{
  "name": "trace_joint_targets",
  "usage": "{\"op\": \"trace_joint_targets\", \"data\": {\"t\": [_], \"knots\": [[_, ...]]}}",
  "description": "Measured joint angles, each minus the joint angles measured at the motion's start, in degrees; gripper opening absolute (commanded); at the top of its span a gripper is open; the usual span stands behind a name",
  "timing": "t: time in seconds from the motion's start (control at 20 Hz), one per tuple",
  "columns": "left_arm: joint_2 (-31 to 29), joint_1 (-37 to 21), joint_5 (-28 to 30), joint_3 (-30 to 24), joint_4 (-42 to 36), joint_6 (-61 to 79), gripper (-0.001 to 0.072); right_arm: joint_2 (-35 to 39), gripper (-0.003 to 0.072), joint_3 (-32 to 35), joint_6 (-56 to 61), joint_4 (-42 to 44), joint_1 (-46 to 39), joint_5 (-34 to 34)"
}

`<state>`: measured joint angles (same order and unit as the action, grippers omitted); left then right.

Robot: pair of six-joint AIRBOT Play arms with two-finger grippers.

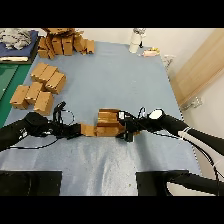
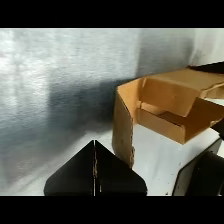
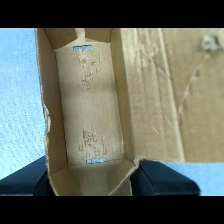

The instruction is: Fold the box.

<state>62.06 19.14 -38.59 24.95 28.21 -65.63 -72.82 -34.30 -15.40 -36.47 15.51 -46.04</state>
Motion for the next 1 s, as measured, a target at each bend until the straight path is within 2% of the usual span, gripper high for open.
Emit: {"op": "trace_joint_targets", "data": {"t": [0.35,0.6,1.0], "knots": [[0.0,2.4,3.6,0.0,-10.3,7.7,0.0015,0.0,0.0572,0.0,0.0,0.0,0.0,0.0],[0.0,2.5,1.4,0.4,-15.0,11.3,0.0015,0.0,0.0572,0.0,0.0,0.0,0.0,0.0],[0.0,2.6,-0.7,0.6,-16.9,12.3,0.0017,0.0,0.0572,0.0,0.0,0.0,0.0,0.0]]}}
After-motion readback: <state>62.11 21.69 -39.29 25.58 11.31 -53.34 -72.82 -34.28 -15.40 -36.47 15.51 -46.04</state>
